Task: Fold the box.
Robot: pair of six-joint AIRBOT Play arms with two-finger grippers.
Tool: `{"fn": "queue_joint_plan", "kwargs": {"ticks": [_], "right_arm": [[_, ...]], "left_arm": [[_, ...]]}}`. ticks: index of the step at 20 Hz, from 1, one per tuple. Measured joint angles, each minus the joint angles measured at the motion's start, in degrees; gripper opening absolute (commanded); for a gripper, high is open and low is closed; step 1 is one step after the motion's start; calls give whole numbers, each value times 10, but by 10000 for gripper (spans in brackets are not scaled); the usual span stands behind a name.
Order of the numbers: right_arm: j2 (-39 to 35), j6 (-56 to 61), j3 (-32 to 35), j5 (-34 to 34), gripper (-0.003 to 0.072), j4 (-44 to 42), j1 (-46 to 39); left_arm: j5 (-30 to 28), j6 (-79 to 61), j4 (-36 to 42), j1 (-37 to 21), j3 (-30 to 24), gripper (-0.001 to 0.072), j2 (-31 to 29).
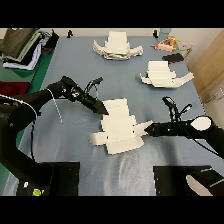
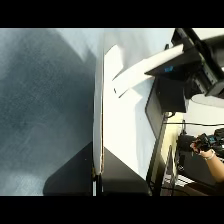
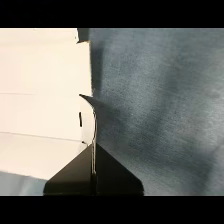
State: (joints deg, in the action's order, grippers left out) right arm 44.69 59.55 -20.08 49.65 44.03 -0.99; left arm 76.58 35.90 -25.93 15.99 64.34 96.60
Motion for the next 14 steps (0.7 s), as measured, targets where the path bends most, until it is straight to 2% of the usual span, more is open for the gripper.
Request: {"fn": "queue_joint_plan", "kwargs": {"ticks": [14], "right_arm": [[0,1,0,-6,3,0,0]], "left_arm": [[19,-20,7,24,0,16,0]]}}
